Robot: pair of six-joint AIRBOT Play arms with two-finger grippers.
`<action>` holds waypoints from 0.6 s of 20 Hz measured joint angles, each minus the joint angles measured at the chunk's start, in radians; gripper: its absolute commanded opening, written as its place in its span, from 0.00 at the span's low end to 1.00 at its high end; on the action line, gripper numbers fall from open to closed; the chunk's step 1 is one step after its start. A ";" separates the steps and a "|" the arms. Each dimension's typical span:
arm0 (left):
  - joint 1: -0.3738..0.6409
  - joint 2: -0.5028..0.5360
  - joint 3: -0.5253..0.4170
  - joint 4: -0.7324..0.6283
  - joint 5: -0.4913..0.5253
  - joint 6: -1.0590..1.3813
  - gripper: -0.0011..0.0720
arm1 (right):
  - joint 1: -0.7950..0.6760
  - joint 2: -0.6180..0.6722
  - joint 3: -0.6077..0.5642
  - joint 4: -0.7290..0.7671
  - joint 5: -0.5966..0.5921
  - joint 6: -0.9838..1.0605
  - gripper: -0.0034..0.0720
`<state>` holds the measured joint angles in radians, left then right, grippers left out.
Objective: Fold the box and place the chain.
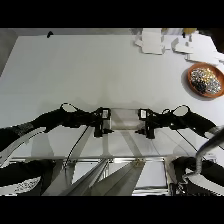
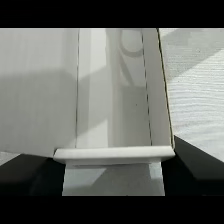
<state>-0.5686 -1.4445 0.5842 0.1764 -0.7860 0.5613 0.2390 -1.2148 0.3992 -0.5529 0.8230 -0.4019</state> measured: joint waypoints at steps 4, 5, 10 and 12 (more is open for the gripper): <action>0.000 0.000 0.000 0.002 0.003 -0.005 0.30 | 0.000 0.000 0.000 0.000 0.000 0.000 0.49; 0.000 0.000 0.000 0.002 0.003 -0.006 0.30 | 0.000 0.000 0.000 0.000 0.000 0.000 0.49; 0.000 0.000 0.000 0.002 0.003 -0.008 0.30 | 0.000 0.000 0.000 0.000 0.000 0.000 0.49; 0.000 0.000 0.000 0.002 0.003 -0.008 0.30 | 0.000 0.000 0.000 0.000 -0.004 0.000 0.49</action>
